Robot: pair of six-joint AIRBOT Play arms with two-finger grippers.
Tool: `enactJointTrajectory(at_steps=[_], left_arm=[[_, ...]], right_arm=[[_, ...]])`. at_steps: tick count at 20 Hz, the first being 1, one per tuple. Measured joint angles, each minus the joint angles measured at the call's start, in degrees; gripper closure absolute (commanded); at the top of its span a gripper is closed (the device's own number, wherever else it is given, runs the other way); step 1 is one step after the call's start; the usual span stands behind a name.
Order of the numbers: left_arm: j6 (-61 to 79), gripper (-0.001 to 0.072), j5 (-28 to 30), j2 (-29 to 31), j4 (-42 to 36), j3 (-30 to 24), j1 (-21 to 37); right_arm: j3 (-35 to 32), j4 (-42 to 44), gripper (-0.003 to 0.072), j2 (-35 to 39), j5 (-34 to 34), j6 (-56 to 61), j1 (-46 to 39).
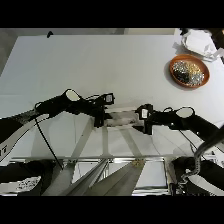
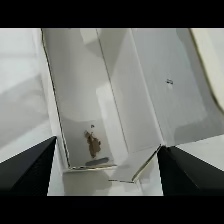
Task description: Fold the box and place the chain.
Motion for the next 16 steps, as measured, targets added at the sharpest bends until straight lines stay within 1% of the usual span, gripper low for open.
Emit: enactJointTrajectory(at_steps=[2,4,5,6,9,11,13,14,16], left_arm=[[0.0,0.0698,-0.1,0.0,0.0,0.0,0.0],[0.0,0.0698,-0.2,0.0,0.0,0.0,0.0],[0.1,0.0698,-0.2,0.0,0.0,0.0,0.0],[0.1,0.0698,-0.2,0.0,0.0,0.0,0.0],[0.1,0.0698,-0.2,0.0,0.0,0.0,0.0],[0.1,0.0698,-0.1,0.0,0.0,0.0,0.0],[0.1,0.0698,-0.1,0.0,0.0,0.0,0.0],[0.0,0.0698,-0.1,0.0,0.0,0.0,0.0],[0.0,0.0698,-0.1,0.0,0.0,0.0,0.0]], right_arm=[[0.1,-0.2,0.0054,-1.2,1.2,0.2,0.0],[0.1,-1.4,0.0126,-2.3,2.1,1.4,0.0],[0.2,-2.1,0.0126,-2.7,2.3,1.9,0.0],[0.2,-2.5,0.0147,-3.0,2.5,2.5,0.0],[0.2,-3.6,0.0163,-3.5,2.8,3.3,0.1],[0.2,-4.0,0.0191,-3.7,2.8,3.6,0.1],[0.2,-4.1,0.0183,-3.8,2.6,3.8,0.1],[0.2,-4.1,0.0153,-3.8,2.3,3.8,0.1],[0.2,-3.7,0.0136,-3.8,1.7,3.9,0.1]])
